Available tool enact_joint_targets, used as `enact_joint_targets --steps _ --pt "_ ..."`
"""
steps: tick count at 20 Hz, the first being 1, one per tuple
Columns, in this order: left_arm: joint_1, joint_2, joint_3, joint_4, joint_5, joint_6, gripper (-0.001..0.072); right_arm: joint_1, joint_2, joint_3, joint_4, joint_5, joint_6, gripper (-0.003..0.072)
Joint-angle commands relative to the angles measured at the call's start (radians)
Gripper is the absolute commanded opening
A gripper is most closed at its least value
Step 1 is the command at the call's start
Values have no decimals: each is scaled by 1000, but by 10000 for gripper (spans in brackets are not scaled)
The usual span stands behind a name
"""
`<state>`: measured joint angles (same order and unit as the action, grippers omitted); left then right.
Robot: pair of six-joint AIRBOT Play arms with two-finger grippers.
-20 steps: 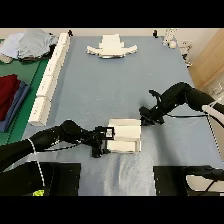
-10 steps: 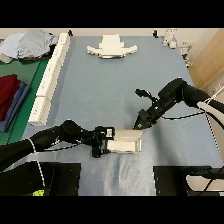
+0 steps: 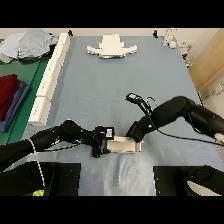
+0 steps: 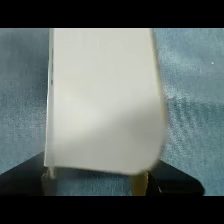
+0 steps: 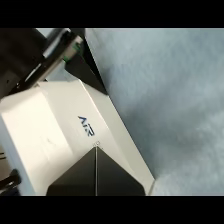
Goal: Fold the box.
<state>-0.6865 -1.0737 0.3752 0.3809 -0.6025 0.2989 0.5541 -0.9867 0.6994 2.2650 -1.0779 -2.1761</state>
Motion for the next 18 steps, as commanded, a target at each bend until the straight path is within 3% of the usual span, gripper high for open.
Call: enact_joint_targets --steps 1,6,12,16,17,18 --pt "0 0 1 0 0 0 407 127 172 -151 -25 296 -40 1" --pt "0 0 1 0 0 0 407 294 296 -341 -45 505 -50 1" --pt "0 0 1 0 0 0 407 345 305 -348 -149 559 -97 13" --pt "0 0 1 0 0 0 407 346 321 -336 -125 555 -185 123" --pt "0 0 1 0 0 0 407 346 323 -330 -115 554 -218 350" --pt "0 0 1 0 0 0 407 346 322 -327 -113 554 -264 470"
